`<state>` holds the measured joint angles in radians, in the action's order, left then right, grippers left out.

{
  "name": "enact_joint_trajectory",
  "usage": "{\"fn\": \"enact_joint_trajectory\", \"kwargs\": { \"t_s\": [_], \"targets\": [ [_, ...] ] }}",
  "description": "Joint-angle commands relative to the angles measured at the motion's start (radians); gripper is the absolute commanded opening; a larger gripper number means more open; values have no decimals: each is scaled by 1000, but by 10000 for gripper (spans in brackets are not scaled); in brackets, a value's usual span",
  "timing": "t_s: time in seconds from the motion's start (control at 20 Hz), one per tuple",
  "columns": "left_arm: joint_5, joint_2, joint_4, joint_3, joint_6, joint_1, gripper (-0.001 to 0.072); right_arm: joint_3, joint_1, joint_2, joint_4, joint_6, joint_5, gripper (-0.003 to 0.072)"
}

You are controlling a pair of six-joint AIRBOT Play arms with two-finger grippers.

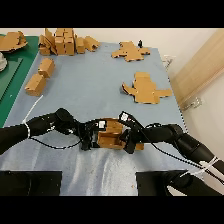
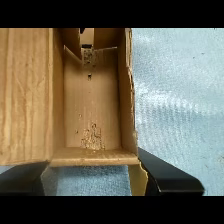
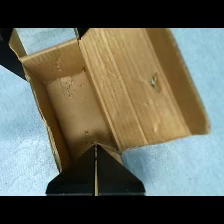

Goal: Fold the box.

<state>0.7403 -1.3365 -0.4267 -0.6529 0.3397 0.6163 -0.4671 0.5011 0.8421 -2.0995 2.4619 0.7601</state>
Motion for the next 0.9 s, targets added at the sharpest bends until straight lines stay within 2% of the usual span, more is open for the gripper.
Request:
{"fn": "enact_joint_trajectory", "kwargs": {
  "t_s": [0.0, 0.3, 0.4, 0.5, 0.65, 0.7, 0.8, 0.85],
  "targets": [
    [0, 0, 0, 0, 0, 0, 403, 0, 0, 0, -11, -1, 4, 27],
    [0, 0, 0, 0, 0, 0, 404, 1, 0, 44, -28, -5, 5, 26],
    [0, 0, 0, 0, 0, 0, 404, -15, -1, 26, 12, -101, 18, 4],
    [0, 0, 0, 0, 0, 0, 404, -43, -2, -29, 121, -185, 79, 3],
    [0, 0, 0, 0, 0, 0, 404, -50, -2, -137, 306, -188, 280, 5],
    [0, 0, 0, 0, 0, 0, 404, -49, -2, -157, 346, -201, 317, 43],
    [0, 0, 0, 0, 0, 0, 404, -42, -2, -176, 356, -214, 313, 237],
    [0, 0, 0, 0, 0, 0, 404, -42, 0, -172, 324, -198, 306, 240]
  ]
}}
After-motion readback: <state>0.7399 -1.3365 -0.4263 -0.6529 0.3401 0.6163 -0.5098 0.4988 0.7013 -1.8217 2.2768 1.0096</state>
